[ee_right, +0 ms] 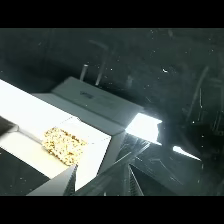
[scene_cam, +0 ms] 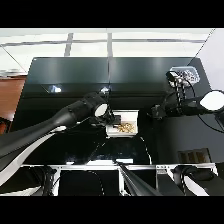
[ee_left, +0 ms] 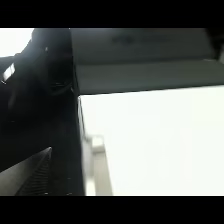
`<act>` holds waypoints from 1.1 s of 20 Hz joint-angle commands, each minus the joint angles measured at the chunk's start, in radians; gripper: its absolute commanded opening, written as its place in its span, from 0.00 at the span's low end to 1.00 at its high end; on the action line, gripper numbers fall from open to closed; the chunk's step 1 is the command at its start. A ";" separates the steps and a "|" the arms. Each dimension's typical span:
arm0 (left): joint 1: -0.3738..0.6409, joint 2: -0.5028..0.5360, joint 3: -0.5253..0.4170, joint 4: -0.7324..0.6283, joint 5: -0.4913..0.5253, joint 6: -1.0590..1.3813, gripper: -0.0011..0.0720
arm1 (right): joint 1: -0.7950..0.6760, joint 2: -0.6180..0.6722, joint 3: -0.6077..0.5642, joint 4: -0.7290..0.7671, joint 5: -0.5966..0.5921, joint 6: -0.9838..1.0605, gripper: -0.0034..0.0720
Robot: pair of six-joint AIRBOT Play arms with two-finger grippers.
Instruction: Fold the box and place the chain.
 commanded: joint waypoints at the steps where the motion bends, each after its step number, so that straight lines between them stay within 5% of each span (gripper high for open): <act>1: 0.001 0.144 -0.023 0.149 -0.102 0.145 0.94 | -0.001 0.000 0.000 -0.002 0.005 0.000 0.55; 4: 0.034 0.352 -0.183 0.388 -0.172 0.008 0.94 | -0.001 -0.001 0.000 -0.007 0.003 0.000 0.55; 6: 0.142 0.478 -0.345 0.357 -0.150 -0.012 0.94 | -0.001 -0.001 0.000 -0.008 -0.006 0.000 0.55; 11: 0.493 0.571 -0.670 -0.230 0.032 0.327 0.94 | -0.001 -0.001 0.000 -0.006 -0.031 0.001 0.55; 14: 0.551 0.562 -0.752 -0.587 0.195 0.821 0.94 | -0.001 -0.001 0.000 -0.006 -0.034 0.002 0.55; 16: 0.545 0.550 -0.752 -0.757 0.213 1.276 0.94 | -0.001 -0.001 0.000 -0.006 -0.034 0.005 0.55; 22: 0.485 0.537 -0.745 -0.841 0.284 2.280 1.00 | -0.001 -0.001 0.000 -0.008 -0.034 0.023 0.55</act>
